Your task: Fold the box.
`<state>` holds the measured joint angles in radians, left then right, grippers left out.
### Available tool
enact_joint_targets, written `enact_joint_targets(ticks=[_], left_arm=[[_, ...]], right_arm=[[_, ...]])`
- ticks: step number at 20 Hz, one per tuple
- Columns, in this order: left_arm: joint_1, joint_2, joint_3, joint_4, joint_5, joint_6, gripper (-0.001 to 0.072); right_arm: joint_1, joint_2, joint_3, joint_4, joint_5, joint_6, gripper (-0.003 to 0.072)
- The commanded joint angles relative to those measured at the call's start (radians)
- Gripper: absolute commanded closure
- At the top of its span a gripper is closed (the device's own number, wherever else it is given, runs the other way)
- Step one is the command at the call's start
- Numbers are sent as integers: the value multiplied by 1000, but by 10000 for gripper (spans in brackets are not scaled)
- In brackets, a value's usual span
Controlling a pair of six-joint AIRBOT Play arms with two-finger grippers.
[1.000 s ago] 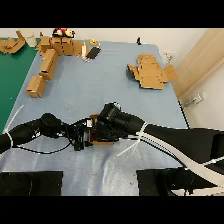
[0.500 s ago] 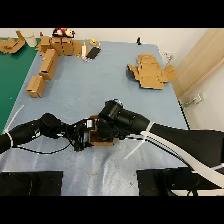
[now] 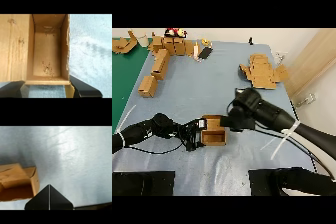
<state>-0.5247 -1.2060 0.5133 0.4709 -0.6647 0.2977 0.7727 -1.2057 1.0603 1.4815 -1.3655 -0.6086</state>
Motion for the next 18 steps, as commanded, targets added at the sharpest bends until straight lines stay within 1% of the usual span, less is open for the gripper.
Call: enact_joint_targets(ticks=[1, 3, 4, 5, 6, 7, 8, 9, 11, 14, 15, 16, 17, 18], left_arm=[[1, 1, 1, 0, 1, 0, 202], [1, 1, 1, 0, 1, 0, 203], [1, 1, 1, 0, 1, 0, 203], [1, 1, 1, 0, 0, 0, 203], [1, 1, 1, 0, 1, 0, 203], [1, 1, 1, 0, 1, 0, 203], [1, 1, 1, 0, 1, 0, 203], [1, 1, 1, 0, 0, 0, 203], [1, 1, 1, 0, 2, 0, 203], [1, 1, 1, 0, 1, 0, 203], [1, 1, 1, 0, 1, 0, 203], [1, 1, 1, 0, 1, 0, 203], [1, 1, 1, 0, 0, 0, 203], [1, 1, 1, 0, 1, 0, 203]], right_arm=[[-181, 45, -115, 147, 158, -190, 686], [-351, 39, -216, 414, 387, -498, 686], [-435, 19, -250, 611, 467, -694, 686], [-501, -15, -256, 777, 488, -876, 686], [-554, -64, -246, 930, 472, -1053, 686], [-586, -119, -226, 1048, 420, -1194, 686], [-603, -184, -193, 1146, 337, -1325, 686], [-604, -241, -159, 1199, 268, -1416, 685], [-595, -322, -94, 1234, 165, -1539, 685], [-559, -340, -77, 1247, 50, -1678, 685], [-545, -334, -83, 1242, 24, -1688, 685], [-530, -320, -101, 1242, 23, -1719, 685], [-509, -295, -133, 1243, 39, -1761, 684], [-483, -261, -169, 1238, 80, -1788, 684]])
